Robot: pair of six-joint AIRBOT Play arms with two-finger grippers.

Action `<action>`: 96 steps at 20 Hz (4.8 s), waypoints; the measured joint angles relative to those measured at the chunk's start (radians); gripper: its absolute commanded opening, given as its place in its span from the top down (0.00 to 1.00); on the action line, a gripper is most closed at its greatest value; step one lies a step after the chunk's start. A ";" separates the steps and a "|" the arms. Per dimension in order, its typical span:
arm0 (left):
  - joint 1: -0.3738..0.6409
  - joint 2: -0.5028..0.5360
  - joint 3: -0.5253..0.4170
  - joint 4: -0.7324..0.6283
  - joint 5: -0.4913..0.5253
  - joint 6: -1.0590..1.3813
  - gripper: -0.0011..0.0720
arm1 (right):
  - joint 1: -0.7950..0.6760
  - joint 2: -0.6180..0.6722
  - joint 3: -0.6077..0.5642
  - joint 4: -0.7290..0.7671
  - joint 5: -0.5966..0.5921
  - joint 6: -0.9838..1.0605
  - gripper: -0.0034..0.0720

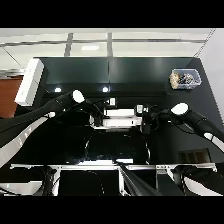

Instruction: Fold the box and place the chain.

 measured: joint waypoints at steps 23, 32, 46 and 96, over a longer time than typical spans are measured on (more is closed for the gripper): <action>0.000 0.000 0.000 0.000 0.000 -0.002 0.95 | 0.035 -0.121 0.054 -0.099 0.002 0.040 0.07; 0.000 0.000 0.000 -0.001 0.002 -0.002 0.95 | 0.033 -0.121 0.055 -0.101 -0.005 0.052 0.33; 0.026 0.061 0.060 0.075 -0.108 -0.108 0.02 | 0.033 -0.122 0.055 -0.103 -0.003 0.050 0.33; 0.114 0.345 -0.182 0.055 -0.088 -0.103 0.02 | 0.033 -0.122 0.055 -0.103 -0.002 0.051 0.63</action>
